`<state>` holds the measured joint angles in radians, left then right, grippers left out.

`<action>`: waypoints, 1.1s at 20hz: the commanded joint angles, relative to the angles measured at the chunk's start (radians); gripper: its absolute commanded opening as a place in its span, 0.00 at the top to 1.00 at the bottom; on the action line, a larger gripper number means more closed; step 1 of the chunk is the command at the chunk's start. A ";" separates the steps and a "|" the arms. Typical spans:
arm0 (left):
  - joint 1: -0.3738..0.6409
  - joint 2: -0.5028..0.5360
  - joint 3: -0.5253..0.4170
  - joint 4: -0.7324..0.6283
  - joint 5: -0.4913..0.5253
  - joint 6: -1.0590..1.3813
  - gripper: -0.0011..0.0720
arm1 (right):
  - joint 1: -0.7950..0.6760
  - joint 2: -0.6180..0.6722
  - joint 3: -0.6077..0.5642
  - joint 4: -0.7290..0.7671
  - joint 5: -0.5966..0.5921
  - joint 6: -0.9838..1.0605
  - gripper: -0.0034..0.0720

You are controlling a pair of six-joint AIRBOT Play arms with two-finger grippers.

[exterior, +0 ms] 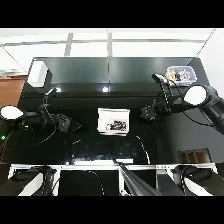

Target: Fold the box and place the chain.

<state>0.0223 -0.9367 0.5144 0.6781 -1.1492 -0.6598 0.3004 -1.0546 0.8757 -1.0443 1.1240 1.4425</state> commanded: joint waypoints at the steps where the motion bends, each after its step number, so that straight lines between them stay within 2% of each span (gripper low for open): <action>1: -0.051 0.002 -0.010 -0.065 0.032 0.467 0.00 | 0.001 0.000 0.000 0.000 -0.003 0.002 0.69; 4: -0.126 0.002 -0.010 -0.044 0.131 0.674 0.00 | 0.004 0.001 0.000 0.003 0.001 0.005 0.69; 7: -0.166 -0.023 -0.009 -0.005 0.280 0.729 0.01 | 0.020 0.001 0.000 0.003 -0.003 0.012 0.69; 11: -0.230 -0.145 -0.001 -0.002 0.278 0.875 0.01 | 0.019 0.000 0.000 0.003 -0.010 0.019 0.69; 15: -0.297 -0.220 -0.001 -0.028 0.362 0.924 0.01 | 0.019 0.000 0.000 0.003 -0.028 0.027 0.69; 18: -0.308 -0.256 0.000 -0.118 0.341 0.981 0.01 | 0.019 0.000 0.000 0.003 -0.030 0.028 0.69; 22: -0.363 -0.310 0.042 -0.081 0.309 0.996 0.00 | 0.019 0.000 0.000 0.003 -0.030 0.032 0.69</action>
